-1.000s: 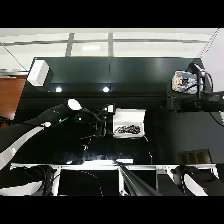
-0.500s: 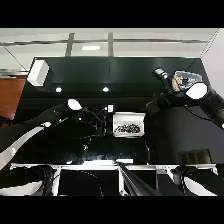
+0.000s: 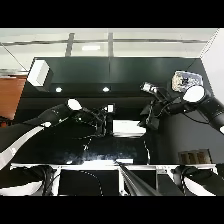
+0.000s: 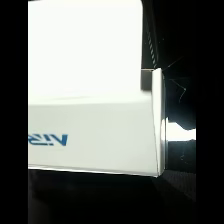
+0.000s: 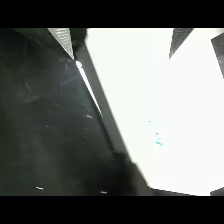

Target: Fold the box and place the chain.

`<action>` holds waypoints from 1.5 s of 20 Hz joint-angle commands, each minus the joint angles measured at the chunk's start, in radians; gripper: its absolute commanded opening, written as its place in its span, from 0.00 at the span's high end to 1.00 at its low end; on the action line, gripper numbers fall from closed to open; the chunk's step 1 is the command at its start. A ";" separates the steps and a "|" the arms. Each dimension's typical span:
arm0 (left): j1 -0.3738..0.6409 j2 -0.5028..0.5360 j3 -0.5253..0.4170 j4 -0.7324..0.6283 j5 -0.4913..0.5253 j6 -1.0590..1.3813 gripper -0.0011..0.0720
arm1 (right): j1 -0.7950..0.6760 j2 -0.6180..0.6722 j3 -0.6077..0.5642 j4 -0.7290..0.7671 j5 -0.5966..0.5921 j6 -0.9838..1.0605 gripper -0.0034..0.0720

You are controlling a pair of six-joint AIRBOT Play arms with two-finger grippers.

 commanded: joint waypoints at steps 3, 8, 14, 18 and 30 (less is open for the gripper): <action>-0.001 -0.001 0.000 0.000 -0.002 0.000 0.40 | 0.035 0.002 -0.059 0.031 -0.043 -0.151 0.00; -0.001 -0.001 0.000 0.000 -0.002 0.000 0.40 | 0.058 0.002 -0.059 -0.013 -0.042 -0.166 0.00; -0.001 -0.001 0.000 0.000 -0.002 0.000 0.40 | 0.090 0.002 -0.059 -0.024 -0.039 -0.166 0.00; -0.001 -0.001 0.000 0.000 -0.002 0.000 0.40 | 0.090 0.003 -0.059 -0.035 -0.082 -0.161 0.00; -0.001 -0.001 0.000 0.000 -0.003 0.000 0.40 | 0.089 0.017 -0.054 -0.030 -0.091 -0.122 0.37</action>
